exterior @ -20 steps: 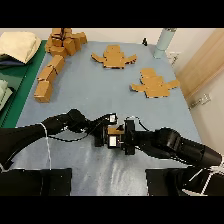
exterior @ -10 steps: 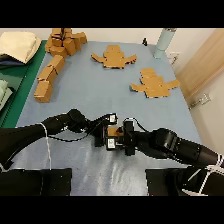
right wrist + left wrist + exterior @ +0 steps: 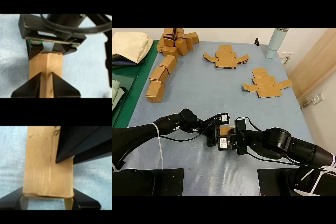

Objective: Fold the box.

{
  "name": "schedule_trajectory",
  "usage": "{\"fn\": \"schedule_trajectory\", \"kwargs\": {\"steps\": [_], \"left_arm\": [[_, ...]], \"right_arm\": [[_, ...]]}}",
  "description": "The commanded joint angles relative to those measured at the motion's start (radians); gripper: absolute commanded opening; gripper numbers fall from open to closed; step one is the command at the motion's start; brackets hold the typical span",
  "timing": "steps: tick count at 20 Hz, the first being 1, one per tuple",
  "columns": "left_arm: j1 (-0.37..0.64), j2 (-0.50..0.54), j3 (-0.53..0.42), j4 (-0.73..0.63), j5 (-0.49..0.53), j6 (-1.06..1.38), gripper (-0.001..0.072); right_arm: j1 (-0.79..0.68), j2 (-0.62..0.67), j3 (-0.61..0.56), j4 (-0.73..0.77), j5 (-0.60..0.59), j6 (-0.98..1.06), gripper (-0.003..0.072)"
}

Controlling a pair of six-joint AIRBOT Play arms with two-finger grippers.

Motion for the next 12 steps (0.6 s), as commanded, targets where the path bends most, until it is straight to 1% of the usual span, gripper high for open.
{"fn": "schedule_trajectory", "kwargs": {"steps": [1, 12], "left_arm": [[0.0, 0.001, 0.001, 0.001, -0.003, 0.002, 0.0447], [0.0, 0.001, 0.001, 0.001, -0.003, 0.002, 0.0447]], "right_arm": [[0.0, 0.002, 0.004, -0.003, -0.001, 0.002, 0.0193], [0.0, 0.002, 0.025, 0.016, -0.013, 0.002, 0.0194]]}}
